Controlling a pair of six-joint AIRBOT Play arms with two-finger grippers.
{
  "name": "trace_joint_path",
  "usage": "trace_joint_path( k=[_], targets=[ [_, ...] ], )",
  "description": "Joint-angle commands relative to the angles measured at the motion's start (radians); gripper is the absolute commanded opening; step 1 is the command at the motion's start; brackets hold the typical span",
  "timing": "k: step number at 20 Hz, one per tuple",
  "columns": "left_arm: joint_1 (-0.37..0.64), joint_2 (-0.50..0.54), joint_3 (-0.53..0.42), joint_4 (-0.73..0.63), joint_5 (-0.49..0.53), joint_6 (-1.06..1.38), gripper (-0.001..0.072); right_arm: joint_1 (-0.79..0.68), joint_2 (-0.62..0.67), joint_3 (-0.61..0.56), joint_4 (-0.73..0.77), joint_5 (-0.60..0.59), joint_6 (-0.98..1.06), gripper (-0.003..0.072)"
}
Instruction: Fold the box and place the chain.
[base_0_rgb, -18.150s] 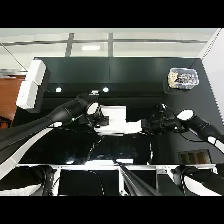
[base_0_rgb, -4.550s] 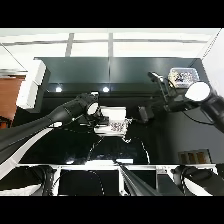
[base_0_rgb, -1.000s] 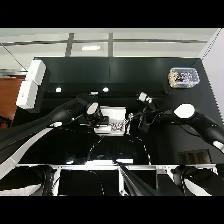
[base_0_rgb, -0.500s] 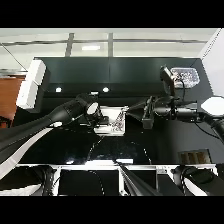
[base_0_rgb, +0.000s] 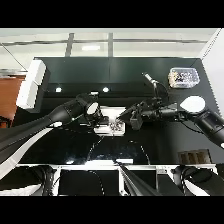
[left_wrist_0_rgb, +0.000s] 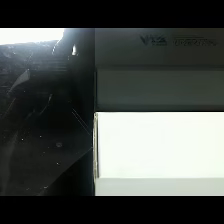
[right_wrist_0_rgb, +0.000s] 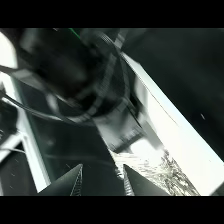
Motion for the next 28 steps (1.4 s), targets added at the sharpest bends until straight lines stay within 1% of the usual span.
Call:
trace_joint_path(
  k=[1,6,8,11,14,17,18,20,21,22,23,25,26,28],
  targets=[
    [0.000,0.001,0.001,0.000,0.001,0.000,0.0031,-0.050,-0.016,0.002,-0.106,0.064,0.027,0.0309],
    [0.000,0.001,0.001,0.000,0.004,0.000,0.0031,-0.336,0.023,0.002,-0.246,0.267,0.069,0.0309],
    [0.000,0.001,0.001,0.000,0.003,0.000,0.0031,-0.417,0.024,0.002,-0.267,0.334,0.068,0.0308],
    [0.000,0.000,0.001,0.004,0.006,0.000,0.0032,-0.456,0.024,0.002,-0.267,0.375,0.068,0.0309],
    [0.000,0.001,0.001,0.001,0.004,-0.003,0.0031,-0.455,0.024,0.002,-0.267,0.376,0.067,0.0309],
    [-0.002,0.001,0.015,-0.008,0.003,-0.077,0.0036,-0.455,0.024,0.001,-0.266,0.375,0.067,0.0308],
    [-0.010,0.001,0.028,-0.006,0.005,-0.090,0.0120,-0.455,0.024,0.001,-0.266,0.372,0.067,0.0309],
    [-0.031,0.001,0.063,0.009,0.010,-0.100,0.0450,-0.455,0.024,0.001,-0.266,0.364,0.067,0.0309],
    [-0.042,0.002,0.083,0.019,0.009,-0.103,0.0565,-0.455,0.024,0.001,-0.267,0.363,0.067,0.0309],
    [-0.056,0.007,0.104,0.035,0.005,-0.099,0.0605,-0.455,0.024,0.001,-0.267,0.364,0.067,0.0309],
    [-0.069,0.021,0.119,0.053,0.002,-0.075,0.0605,-0.455,0.024,0.001,-0.267,0.364,0.067,0.0309],
    [-0.089,0.088,0.123,0.077,-0.002,0.017,0.0604,-0.455,0.024,0.001,-0.273,0.365,0.067,0.0308],
    [-0.088,0.127,0.116,0.077,-0.011,0.068,0.0605,-0.455,0.024,0.001,-0.280,0.365,0.068,0.0308],
    [-0.060,0.238,0.064,0.087,-0.024,0.162,0.0605,-0.455,0.024,0.001,-0.288,0.364,0.068,0.0309]
  ],
)
